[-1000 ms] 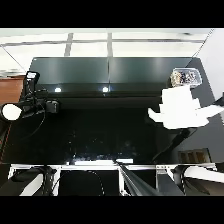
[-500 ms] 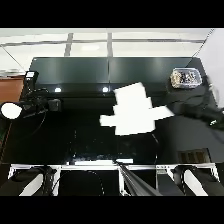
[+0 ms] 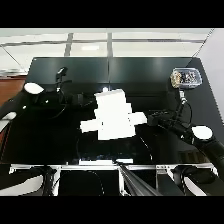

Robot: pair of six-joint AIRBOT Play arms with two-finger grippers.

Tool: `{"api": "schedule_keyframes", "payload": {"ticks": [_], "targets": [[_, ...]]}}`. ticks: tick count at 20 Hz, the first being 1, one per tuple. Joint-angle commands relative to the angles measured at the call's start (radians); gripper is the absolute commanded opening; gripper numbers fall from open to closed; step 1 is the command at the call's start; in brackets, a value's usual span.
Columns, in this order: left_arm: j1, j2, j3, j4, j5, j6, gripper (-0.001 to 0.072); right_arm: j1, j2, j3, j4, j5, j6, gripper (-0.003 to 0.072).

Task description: Fold the box and place the chain.

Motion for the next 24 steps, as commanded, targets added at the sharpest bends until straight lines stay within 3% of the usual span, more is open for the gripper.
{"api": "schedule_keyframes", "payload": {"ticks": [1, 5, 8, 11, 13, 17, 18, 19, 21, 23, 24], "targets": [[-0.012, -0.173, 0.117, -0.098, -0.13, 0.08, 0.071, 0.028, 0.003, -0.007, 0.011, -0.034, -0.004, 0.0017], [-0.019, -0.323, 0.209, -0.221, -0.432, 0.347, 0.0709, 0.028, 0.003, -0.007, 0.005, -0.028, -0.004, 0.0017], [-0.031, -0.396, 0.269, -0.192, -0.534, 0.423, 0.0686, 0.028, 0.003, -0.007, 0.003, -0.027, -0.004, 0.0017], [-0.056, -0.413, 0.31, -0.137, -0.568, 0.479, 0.0615, 0.028, 0.003, -0.007, 0.003, -0.028, -0.004, 0.0017], [-0.078, -0.413, 0.326, -0.08, -0.565, 0.482, 0.0498, 0.028, 0.003, -0.007, -0.013, -0.029, -0.004, 0.0017], [-0.119, -0.413, 0.329, -0.053, -0.539, 0.528, 0.0483, 0.028, 0.003, -0.007, -0.034, -0.028, -0.003, 0.0017], [-0.129, -0.413, 0.329, -0.05, -0.539, 0.528, 0.0449, 0.028, 0.003, -0.007, -0.034, -0.028, -0.003, 0.0017], [-0.137, -0.413, 0.329, -0.039, -0.539, 0.53, 0.0364, 0.028, 0.003, -0.007, -0.034, -0.028, -0.003, 0.0017], [-0.148, -0.413, 0.329, -0.005, -0.536, 0.531, 0.0319, 0.028, 0.003, -0.007, -0.034, -0.028, -0.003, 0.0017], [-0.149, -0.413, 0.329, 0.001, -0.5, 0.536, 0.0108, 0.028, 0.001, -0.007, -0.034, -0.039, 0.003, 0.0018], [-0.148, -0.413, 0.329, -0.005, -0.481, 0.536, 0.0032, 0.028, -0.004, -0.007, -0.034, -0.046, 0.018, 0.0075]]}}
